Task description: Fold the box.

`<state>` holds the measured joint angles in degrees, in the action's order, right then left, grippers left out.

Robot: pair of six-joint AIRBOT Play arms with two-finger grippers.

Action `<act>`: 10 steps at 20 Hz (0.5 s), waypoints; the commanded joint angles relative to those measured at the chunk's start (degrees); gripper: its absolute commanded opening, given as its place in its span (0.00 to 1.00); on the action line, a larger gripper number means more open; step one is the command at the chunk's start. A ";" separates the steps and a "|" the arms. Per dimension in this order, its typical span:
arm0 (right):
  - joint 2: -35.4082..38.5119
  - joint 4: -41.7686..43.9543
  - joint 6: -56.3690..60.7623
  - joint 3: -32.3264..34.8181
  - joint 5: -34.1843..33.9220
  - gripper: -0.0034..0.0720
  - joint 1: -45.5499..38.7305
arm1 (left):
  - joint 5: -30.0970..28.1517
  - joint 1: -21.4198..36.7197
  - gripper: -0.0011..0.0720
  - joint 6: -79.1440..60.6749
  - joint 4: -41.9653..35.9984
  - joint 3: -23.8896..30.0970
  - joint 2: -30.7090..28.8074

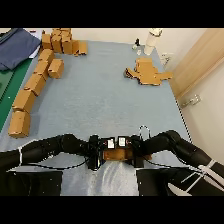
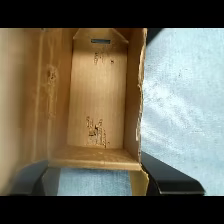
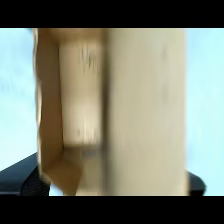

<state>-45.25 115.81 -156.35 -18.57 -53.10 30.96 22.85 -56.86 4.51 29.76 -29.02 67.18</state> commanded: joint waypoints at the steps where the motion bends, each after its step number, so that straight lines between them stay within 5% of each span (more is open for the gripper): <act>1: 4.39 -6.58 6.12 -0.20 -3.76 1.00 -0.04 | -0.31 0.04 0.63 0.37 -0.22 0.04 -0.04; 6: 9.64 -14.88 13.88 -2.93 -12.26 1.00 -0.04 | -0.33 0.04 0.63 0.37 -0.22 0.04 -0.02; 10: 16.50 -9.05 19.96 -11.10 -21.44 1.00 -0.04 | -0.33 0.04 0.63 0.39 -0.22 0.02 -0.02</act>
<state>-32.99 104.51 -142.39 -25.21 -67.96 30.94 22.55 -56.86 4.91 29.54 -29.02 67.18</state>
